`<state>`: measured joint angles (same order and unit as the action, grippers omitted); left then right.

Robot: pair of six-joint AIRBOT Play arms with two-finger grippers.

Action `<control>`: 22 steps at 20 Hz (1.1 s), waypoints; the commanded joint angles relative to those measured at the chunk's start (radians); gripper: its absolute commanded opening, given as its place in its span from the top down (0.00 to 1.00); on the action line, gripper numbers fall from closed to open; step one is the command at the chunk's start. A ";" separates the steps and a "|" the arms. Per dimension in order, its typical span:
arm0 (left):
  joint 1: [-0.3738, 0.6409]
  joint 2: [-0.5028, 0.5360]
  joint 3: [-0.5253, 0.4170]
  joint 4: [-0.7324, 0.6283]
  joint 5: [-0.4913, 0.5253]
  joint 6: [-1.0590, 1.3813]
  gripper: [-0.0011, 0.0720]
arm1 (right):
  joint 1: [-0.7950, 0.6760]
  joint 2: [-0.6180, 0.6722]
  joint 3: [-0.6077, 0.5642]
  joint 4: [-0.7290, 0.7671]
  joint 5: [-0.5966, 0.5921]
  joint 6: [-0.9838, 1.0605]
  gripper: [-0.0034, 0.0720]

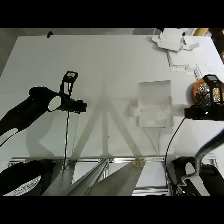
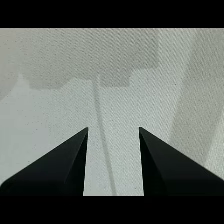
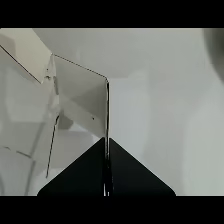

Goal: Fold the box and place the chain.

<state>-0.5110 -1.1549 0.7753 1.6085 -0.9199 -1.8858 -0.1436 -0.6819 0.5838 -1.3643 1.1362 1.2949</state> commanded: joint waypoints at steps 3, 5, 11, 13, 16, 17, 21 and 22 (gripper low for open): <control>-0.001 -0.001 0.000 0.001 0.010 0.000 0.52 | 0.225 0.056 -0.111 0.122 -0.068 0.071 0.93; -0.001 -0.001 0.000 0.000 0.014 0.000 0.52 | 0.260 0.056 -0.111 0.124 -0.068 0.071 0.93; 0.000 -0.002 0.000 -0.011 0.079 0.002 0.52 | 0.269 0.056 -0.111 0.124 -0.076 0.071 0.93; 0.000 -0.008 0.000 -0.135 0.138 0.174 0.49 | 0.269 0.056 -0.111 0.142 -0.074 0.071 0.93; 0.002 -0.042 0.006 -0.601 0.238 0.786 0.38 | 0.269 0.056 -0.111 0.168 -0.075 0.070 0.93; 0.008 -0.071 0.020 -0.767 0.212 0.986 0.36 | 0.269 0.056 -0.110 0.170 -0.075 0.070 0.93; 0.058 -0.280 0.128 -1.201 -0.006 1.501 0.25 | 0.269 0.056 -0.110 0.169 -0.074 0.071 0.93; 0.064 -0.326 0.152 -1.247 -0.027 1.553 0.21 | 0.269 0.056 -0.110 0.169 -0.074 0.071 0.93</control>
